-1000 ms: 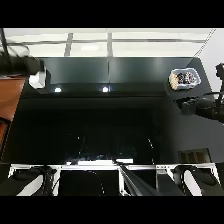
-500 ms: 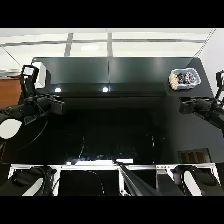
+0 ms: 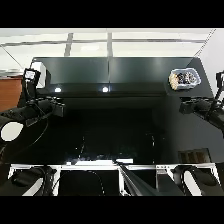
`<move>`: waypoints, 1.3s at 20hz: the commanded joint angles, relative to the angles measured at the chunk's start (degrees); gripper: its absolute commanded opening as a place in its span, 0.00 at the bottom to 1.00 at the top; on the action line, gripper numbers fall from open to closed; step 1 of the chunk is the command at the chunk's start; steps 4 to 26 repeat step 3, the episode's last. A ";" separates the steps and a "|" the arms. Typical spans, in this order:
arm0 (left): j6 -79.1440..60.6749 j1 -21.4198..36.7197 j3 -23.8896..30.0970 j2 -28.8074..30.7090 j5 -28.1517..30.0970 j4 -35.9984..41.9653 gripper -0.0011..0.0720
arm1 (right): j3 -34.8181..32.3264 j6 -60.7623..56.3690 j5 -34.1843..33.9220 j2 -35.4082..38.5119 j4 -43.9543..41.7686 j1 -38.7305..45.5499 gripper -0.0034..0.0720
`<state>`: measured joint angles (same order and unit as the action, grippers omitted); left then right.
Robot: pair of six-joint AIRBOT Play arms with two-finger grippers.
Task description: Fold the box and place the chain.
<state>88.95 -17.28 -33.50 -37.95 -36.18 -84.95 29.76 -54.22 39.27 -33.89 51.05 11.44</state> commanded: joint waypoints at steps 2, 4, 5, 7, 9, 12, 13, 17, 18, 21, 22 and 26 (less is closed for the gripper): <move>0.00 -0.04 0.04 0.04 0.09 0.00 0.05 | -0.02 0.00 -0.04 0.07 0.04 -0.02 0.08; 0.02 -0.04 0.04 0.04 0.09 0.00 0.05 | -0.02 0.02 -0.04 0.07 0.04 -0.02 0.08; 0.02 -0.04 0.04 0.04 0.09 0.00 0.05 | -0.02 0.02 -0.04 0.07 0.04 -0.02 0.08; 0.02 -0.04 0.04 0.04 0.09 0.00 0.05 | -0.02 0.02 -0.04 0.07 0.04 -0.02 0.08; 0.02 -0.04 0.04 0.04 0.09 0.00 0.05 | -0.02 0.02 -0.04 0.07 0.04 -0.02 0.08; 0.02 -0.04 0.04 0.04 0.09 0.00 0.05 | -0.02 0.02 -0.04 0.07 0.04 -0.02 0.08; 0.02 -0.04 0.04 0.04 0.09 0.00 0.05 | -0.02 0.02 -0.04 0.07 0.04 -0.02 0.08; 0.02 -0.04 0.04 0.04 0.09 0.00 0.05 | -0.02 0.02 -0.04 0.07 0.04 -0.02 0.08; 0.02 -0.04 0.04 0.04 0.09 0.00 0.05 | -0.02 0.02 -0.04 0.07 0.04 -0.02 0.08; 0.02 -0.04 0.04 0.04 0.09 0.00 0.05 | -0.02 0.02 -0.04 0.07 0.04 -0.02 0.08; 0.02 -0.04 0.04 0.04 0.09 0.00 0.05 | -0.02 0.02 -0.04 0.07 0.04 -0.02 0.08; 0.02 -0.04 0.04 0.04 0.09 0.00 0.05 | -0.02 0.02 -0.04 0.07 0.04 -0.02 0.08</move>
